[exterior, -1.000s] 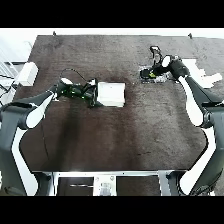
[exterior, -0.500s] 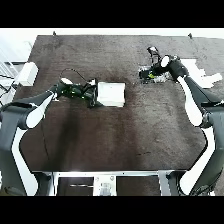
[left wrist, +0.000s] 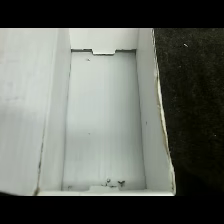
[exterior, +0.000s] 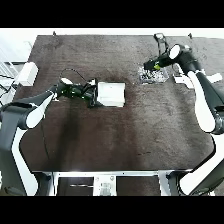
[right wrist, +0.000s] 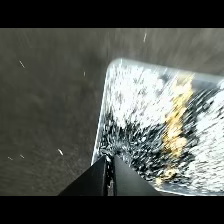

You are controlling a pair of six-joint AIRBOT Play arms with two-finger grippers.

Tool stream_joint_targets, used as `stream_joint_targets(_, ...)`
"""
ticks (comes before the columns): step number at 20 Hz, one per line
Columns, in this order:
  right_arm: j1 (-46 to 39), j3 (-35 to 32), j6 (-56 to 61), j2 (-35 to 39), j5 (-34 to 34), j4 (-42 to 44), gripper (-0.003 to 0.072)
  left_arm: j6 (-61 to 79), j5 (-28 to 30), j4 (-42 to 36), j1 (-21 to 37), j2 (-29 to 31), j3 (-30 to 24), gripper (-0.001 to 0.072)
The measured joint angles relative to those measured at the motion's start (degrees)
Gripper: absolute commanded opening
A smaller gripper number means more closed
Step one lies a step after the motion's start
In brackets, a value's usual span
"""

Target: Fold the box and place the chain.

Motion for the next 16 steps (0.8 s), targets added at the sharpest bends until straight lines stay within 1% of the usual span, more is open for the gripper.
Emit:
stream_joint_targets(6, 0.74, -0.02, -0.79, 9.81, -0.17, 0.04, 0.0012, 0.00, 0.00, 0.00, 0.00, 0.00, 0.00, 0.0543)
stream_joint_targets(10, 2.14, 0.00, -2.19, 19.32, -0.66, 0.04, 0.0012, 0.00, 0.00, 0.02, 0.00, 0.00, 0.00, 0.0542)
stream_joint_targets(16, 5.88, 0.04, -5.90, 33.00, -3.74, 0.07, 0.0011, 0.00, 0.00, 0.00, 0.00, 0.00, 0.00, 0.0543)
